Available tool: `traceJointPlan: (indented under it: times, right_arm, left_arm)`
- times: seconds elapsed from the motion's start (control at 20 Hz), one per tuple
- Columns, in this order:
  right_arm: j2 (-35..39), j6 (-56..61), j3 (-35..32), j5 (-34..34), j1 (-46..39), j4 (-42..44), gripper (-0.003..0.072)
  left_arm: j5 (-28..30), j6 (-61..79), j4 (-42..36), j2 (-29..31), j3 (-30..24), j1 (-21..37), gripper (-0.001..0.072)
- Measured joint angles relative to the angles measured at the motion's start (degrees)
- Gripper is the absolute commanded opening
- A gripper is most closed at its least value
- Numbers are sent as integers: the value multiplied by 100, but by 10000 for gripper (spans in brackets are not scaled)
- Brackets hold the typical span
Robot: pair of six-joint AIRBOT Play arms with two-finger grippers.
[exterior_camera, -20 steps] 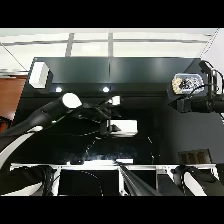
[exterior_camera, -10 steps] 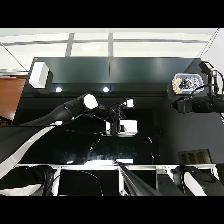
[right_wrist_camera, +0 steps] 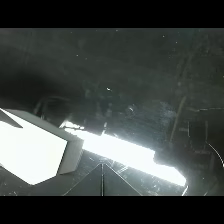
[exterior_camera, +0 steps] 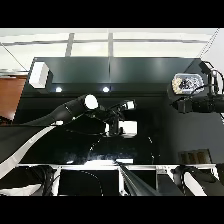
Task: Fold the box and place the chain.
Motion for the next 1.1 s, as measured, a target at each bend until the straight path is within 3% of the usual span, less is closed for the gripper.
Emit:
traceJointPlan:
  times: [0.5,0.65,0.7,0.75,0.8,0.95,1.1]
  right_arm:
    - [0,0,0,-2,0,15,6]
    - [0,0,0,-2,0,15,6]
    - [0,0,0,-2,0,17,6]
    - [0,0,0,-2,0,17,6]
    - [0,0,0,-4,0,17,6]
    - [0,2,0,-4,0,17,6]
    - [0,2,0,2,0,20,6]
  left_arm:
    - [610,-7,695,-236,0,-382,704]
    - [658,-11,741,-306,0,-431,588]
    - [658,-9,745,-313,2,-435,479]
    - [632,-7,758,-317,2,-442,322]
    - [555,-20,778,-317,7,-442,291]
    - [216,-533,997,-203,15,-365,289]
    - [-11,-1578,1523,87,22,59,290]
